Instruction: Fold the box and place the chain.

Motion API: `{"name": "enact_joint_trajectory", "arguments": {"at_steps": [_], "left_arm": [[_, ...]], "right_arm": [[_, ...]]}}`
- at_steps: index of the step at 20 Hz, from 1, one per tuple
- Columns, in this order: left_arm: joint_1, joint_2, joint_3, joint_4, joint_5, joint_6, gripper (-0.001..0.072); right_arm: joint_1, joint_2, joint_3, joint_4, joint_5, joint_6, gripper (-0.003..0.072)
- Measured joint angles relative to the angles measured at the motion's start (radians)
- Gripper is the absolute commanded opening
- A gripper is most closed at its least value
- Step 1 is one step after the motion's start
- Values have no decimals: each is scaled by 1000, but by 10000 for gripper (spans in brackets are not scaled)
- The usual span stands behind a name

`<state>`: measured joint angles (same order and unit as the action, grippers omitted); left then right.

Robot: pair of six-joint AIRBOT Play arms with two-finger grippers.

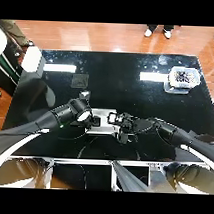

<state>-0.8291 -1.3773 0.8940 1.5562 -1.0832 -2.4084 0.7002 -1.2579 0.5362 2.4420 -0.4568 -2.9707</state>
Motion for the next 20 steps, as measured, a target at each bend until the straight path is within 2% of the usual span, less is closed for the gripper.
{"name": "enact_joint_trajectory", "arguments": {"at_steps": [2, 8, 9, 10, 11, 13, 17, 20], "left_arm": [[1, 2, 2, -1, -4, 0, 520], [2, 15, 3, 37, -32, -4, 520], [2, 16, 3, 41, -33, -7, 488], [2, 18, 3, 46, -32, -7, 408], [2, 18, 3, 49, -28, -7, 367], [2, 19, 3, 53, -26, -7, 345], [2, 20, 3, 45, -2, -7, 22], [2, 20, 3, 39, 7, -6, 21]], "right_arm": [[0, 0, 0, 0, 0, 0, 189], [0, 0, 0, 0, 0, 0, 189], [0, 0, 0, 0, 0, 0, 189], [0, 0, 0, 0, 0, 0, 189], [0, 0, 0, 0, 0, 0, 189], [0, 0, 0, 0, 0, 0, 189], [0, 0, 0, 0, 0, 1, 189], [0, 0, 0, 0, 0, 1, 197]]}}
